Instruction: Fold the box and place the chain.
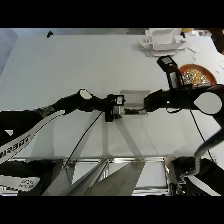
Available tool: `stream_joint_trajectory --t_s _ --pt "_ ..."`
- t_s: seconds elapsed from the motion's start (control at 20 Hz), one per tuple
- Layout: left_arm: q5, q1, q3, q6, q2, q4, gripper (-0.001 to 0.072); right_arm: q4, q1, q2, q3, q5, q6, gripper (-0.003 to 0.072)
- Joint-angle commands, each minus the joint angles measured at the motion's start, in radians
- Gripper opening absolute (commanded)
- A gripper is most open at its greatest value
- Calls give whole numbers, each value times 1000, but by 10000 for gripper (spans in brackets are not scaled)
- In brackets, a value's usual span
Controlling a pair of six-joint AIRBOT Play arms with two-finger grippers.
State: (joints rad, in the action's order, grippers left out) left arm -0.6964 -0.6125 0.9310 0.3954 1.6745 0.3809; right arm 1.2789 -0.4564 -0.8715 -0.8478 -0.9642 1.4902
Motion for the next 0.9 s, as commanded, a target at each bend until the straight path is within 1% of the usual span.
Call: stream_joint_trajectory --t_s 0.0,0.1,0.3,0.4,0.6,0.75,0.85 --pt "0 0 -1 0 -1 0 83 -110 -118 7 0 85 -7 21" --pt "0 0 -1 0 -1 0 83 -127 -150 7 0 120 -7 21" --pt "1 0 0 0 -1 0 83 -185 -167 7 0 191 -7 21" --pt "0 0 0 0 -1 0 83 -135 -167 7 1 206 7 21" --pt "0 0 0 0 -1 0 83 47 -160 7 28 213 139 21" --pt "0 0 -1 0 -1 0 83 61 -136 -3 80 236 156 21" --pt "0 0 0 0 -1 0 83 61 -127 -32 113 247 155 21"
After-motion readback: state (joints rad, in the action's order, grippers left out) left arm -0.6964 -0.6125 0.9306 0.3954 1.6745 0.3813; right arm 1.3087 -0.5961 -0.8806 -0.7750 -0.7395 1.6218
